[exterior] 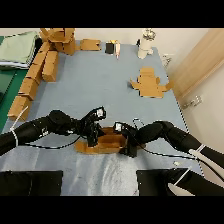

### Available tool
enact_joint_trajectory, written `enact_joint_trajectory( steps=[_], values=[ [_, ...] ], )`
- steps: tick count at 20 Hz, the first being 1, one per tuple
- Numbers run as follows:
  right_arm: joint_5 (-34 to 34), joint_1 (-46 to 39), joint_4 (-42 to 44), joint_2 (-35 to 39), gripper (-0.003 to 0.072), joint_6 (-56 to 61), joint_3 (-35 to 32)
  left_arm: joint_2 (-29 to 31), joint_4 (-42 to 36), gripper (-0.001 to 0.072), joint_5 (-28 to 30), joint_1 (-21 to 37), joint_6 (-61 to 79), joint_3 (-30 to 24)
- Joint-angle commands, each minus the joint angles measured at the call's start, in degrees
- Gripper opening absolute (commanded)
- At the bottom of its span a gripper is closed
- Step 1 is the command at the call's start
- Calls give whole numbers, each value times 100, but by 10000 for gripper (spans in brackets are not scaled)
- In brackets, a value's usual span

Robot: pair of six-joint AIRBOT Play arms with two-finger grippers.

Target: Fold the box.

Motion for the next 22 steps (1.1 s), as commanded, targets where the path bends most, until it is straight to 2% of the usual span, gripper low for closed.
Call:
enact_joint_trajectory(
  steps=[1,9,14,18,22],
  values=[
    [210,4,2,7,702,105,4,-2,-4,13,-7,-9,2,-2],
    [33,48,-48,50,702,103,4,-2,-4,13,20,-9,2,-2],
    [33,48,-667,177,702,289,4,35,-57,12,-13,-11,11,0],
    [55,39,-890,522,701,304,4,321,-52,12,-155,-11,9,-2],
    [57,39,-968,542,701,304,11,273,-48,12,-605,-11,4,-4]
  ],
)
